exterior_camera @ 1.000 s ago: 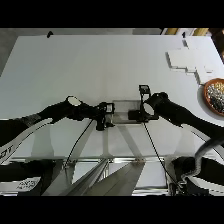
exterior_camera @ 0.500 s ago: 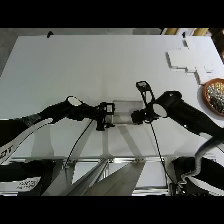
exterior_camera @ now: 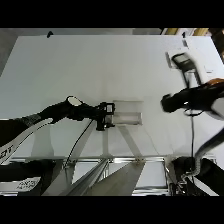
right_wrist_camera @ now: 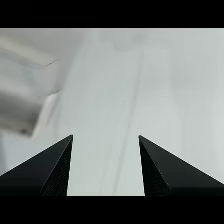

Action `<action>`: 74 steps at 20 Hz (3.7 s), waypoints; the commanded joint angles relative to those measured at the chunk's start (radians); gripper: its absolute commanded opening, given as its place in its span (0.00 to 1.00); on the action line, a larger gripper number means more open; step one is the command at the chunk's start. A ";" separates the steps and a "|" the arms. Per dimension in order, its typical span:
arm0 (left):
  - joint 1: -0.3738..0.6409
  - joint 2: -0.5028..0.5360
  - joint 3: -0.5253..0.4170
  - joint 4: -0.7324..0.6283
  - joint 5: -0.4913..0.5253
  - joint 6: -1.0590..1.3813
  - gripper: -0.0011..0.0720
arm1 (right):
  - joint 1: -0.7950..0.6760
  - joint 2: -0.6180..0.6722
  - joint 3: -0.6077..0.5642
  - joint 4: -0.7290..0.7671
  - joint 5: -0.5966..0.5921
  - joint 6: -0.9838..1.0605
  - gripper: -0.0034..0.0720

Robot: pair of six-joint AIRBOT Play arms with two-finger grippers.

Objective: Fold the box and place the chain.

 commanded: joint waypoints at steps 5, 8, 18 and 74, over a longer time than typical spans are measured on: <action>0.000 0.000 0.000 0.000 0.000 0.000 0.03 | -0.578 -0.033 0.082 -0.009 -0.082 -0.150 0.66; 0.000 0.000 0.000 0.000 0.000 0.000 0.03 | -0.678 -0.143 0.084 0.005 -0.146 -0.150 0.65; 0.000 0.000 0.000 0.000 0.000 0.000 0.03 | -0.990 -0.506 0.112 0.004 -0.227 -0.203 0.66; 0.000 0.000 0.000 0.000 0.000 0.000 0.03 | -1.213 -0.740 0.111 0.261 -0.340 -0.483 0.07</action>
